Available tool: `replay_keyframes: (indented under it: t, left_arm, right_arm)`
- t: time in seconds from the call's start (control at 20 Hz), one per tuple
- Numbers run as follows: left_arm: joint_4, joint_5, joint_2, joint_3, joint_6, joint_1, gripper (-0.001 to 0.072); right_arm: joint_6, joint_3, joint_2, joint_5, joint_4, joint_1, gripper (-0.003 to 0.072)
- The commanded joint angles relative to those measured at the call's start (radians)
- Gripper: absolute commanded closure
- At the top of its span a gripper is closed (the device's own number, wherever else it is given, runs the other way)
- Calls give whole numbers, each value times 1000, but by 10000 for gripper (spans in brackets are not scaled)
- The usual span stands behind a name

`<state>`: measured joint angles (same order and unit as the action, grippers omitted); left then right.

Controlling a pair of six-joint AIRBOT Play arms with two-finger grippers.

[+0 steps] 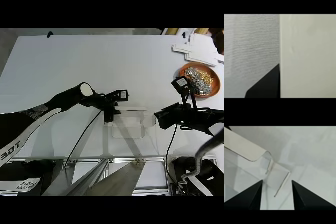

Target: Fold the box and place the chain.

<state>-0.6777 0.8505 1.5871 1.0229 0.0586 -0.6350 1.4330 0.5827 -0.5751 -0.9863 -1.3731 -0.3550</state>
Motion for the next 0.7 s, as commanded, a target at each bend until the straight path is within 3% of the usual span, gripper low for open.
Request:
replay_keyframes:
  t: [0.0, 0.65]
  left_arm:
    - [-5, -18, 0, 1, -7, -3, 709]
    - [-4, -43, 0, 0, -6, -3, 709]
  right_arm:
    - [-2, 2, 1, -1, -14, -1, 282]
    - [-3, 2, 1, -1, -45, -1, 283]
